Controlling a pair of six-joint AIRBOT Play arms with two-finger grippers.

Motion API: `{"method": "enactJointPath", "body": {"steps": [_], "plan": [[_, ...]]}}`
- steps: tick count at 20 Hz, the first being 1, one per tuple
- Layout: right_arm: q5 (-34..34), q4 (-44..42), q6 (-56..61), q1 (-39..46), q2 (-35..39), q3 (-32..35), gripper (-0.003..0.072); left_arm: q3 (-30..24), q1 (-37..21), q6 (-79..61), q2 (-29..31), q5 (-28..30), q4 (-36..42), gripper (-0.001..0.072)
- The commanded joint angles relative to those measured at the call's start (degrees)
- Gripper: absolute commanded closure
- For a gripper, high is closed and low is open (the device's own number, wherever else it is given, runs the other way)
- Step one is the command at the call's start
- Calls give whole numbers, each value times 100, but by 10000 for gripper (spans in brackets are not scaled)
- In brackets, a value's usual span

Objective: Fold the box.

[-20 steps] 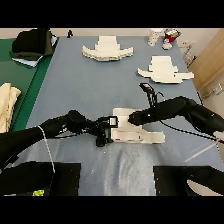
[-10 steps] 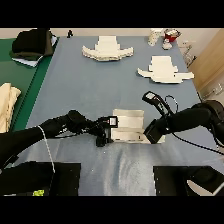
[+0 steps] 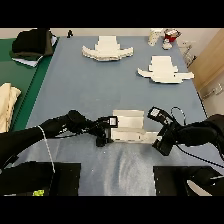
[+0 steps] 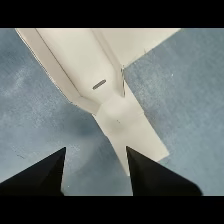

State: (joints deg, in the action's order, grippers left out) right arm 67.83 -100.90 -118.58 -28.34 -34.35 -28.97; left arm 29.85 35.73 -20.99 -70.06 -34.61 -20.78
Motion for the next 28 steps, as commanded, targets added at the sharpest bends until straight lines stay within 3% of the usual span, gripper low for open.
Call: {"method": "enactJointPath", "body": {"steps": [1,8,19,24,25,28], "plan": [[-538,142,-758,0,-160,107,94,4,0,0,-2,2,0,224],[-1154,-472,-1539,0,-984,107,95,4,0,-2,-4,2,0,224],[-1521,-535,-2667,0,-1038,107,98,4,0,-2,-2,2,0,223],[-1661,-625,-3353,-7,-1449,107,102,4,0,0,-2,2,0,224],[-1661,-651,-3456,-22,-1482,107,119,4,0,0,-2,2,0,223],[-1657,-761,-3574,-35,-1554,107,336,4,0,-2,-4,2,0,224]]}}
